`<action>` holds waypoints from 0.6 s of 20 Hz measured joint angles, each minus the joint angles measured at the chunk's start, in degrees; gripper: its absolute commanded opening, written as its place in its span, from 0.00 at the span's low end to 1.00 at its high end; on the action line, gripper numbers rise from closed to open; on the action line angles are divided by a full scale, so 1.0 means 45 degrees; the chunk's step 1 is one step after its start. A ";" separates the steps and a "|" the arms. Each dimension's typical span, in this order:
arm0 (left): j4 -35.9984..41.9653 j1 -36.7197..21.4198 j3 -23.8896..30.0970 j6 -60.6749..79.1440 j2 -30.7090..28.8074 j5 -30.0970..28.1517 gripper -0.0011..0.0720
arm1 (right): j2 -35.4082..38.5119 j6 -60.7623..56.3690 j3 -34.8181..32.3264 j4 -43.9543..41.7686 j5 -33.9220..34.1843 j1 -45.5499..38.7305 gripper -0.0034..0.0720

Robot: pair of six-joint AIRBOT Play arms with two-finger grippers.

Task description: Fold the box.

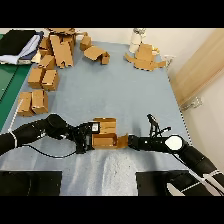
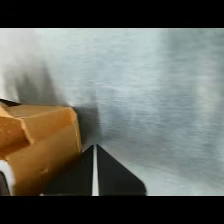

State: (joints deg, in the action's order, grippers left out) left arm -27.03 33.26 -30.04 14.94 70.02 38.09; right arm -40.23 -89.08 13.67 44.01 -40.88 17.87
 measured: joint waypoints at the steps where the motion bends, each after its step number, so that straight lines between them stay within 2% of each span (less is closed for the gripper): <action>1: 0.0005 -0.0005 0.0000 0.0000 0.0000 0.0000 0.62 | 0.0141 0.0000 0.0087 -0.0141 0.0058 0.0053 0.24; 5: 0.0005 0.0000 0.0000 0.0000 0.0000 0.0000 0.62 | 0.0495 0.0029 0.0262 -0.0597 -0.0010 0.0146 0.24; 6: 0.0005 0.0000 0.0000 0.0000 0.0000 0.0000 0.62 | 0.0529 0.0044 0.0277 -0.0738 -0.0053 0.0155 0.26; 9: 0.0005 0.0000 0.0000 0.0000 0.0000 0.0005 0.62 | 0.0583 0.0398 0.0311 -0.1447 -0.0185 0.0257 0.57; 12: 0.0005 0.0000 0.0000 0.0000 0.0000 0.0005 0.62 | 0.0593 0.0714 0.0316 -0.2055 -0.0126 0.0559 0.60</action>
State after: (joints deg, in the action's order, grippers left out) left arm -27.00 33.26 -30.04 14.94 70.02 38.11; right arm -37.56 -85.86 15.09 34.76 -41.45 20.38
